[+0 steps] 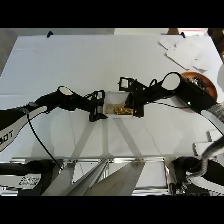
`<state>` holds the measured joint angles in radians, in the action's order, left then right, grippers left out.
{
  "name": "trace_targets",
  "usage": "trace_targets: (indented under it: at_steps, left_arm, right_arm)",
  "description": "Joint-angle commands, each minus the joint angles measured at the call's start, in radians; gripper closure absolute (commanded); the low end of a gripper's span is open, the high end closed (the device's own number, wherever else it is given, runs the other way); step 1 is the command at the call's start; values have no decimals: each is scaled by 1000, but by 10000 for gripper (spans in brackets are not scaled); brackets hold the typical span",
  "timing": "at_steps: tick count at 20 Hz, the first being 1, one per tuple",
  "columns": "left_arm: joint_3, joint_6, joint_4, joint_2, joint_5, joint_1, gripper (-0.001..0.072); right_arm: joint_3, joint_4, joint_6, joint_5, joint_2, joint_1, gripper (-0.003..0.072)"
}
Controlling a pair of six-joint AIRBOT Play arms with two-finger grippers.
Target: Fold the box and place the chain.
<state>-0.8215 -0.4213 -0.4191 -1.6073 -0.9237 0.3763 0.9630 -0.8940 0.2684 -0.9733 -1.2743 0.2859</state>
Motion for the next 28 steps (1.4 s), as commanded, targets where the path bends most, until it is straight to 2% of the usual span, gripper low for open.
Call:
trace_targets:
  at_steps: [1, 6, 10, 15, 19, 22, 23, 24, 25, 28]
  left_arm:
    - [0, 0, 0, 1, 0, 0, 418]
    - [0, 0, 0, 0, 0, 0, 418]
    - [0, 0, 0, 1, 0, 0, 418]
    - [0, 0, 0, 1, 0, 0, 418]
    - [0, 0, 0, 1, 0, 0, 418]
    - [0, 0, 0, 1, 0, 0, 418]
    - [-1, 0, 0, 1, 0, 0, 418]
    - [-1, 0, 0, 1, 0, 0, 418]
    - [0, 0, 0, 1, 0, 0, 418]
    - [0, 0, 0, 1, 0, 0, 418]
  right_arm:
    - [1, 34, 50, 124, 8, 66, 679]
    - [1, 42, 79, 295, 8, 145, 679]
    - [1, 37, 128, 388, 8, 178, 679]
    - [1, 13, 166, 389, 5, 187, 679]
    - [1, -116, 304, 375, 1, 187, 679]
    - [1, -185, 368, 315, -14, 187, 672]
    - [1, -185, 368, 299, -14, 187, 610]
    - [1, -185, 368, 294, -14, 187, 481]
    - [1, -185, 368, 288, -13, 187, 407]
    - [1, -185, 368, 278, 3, 186, 408]
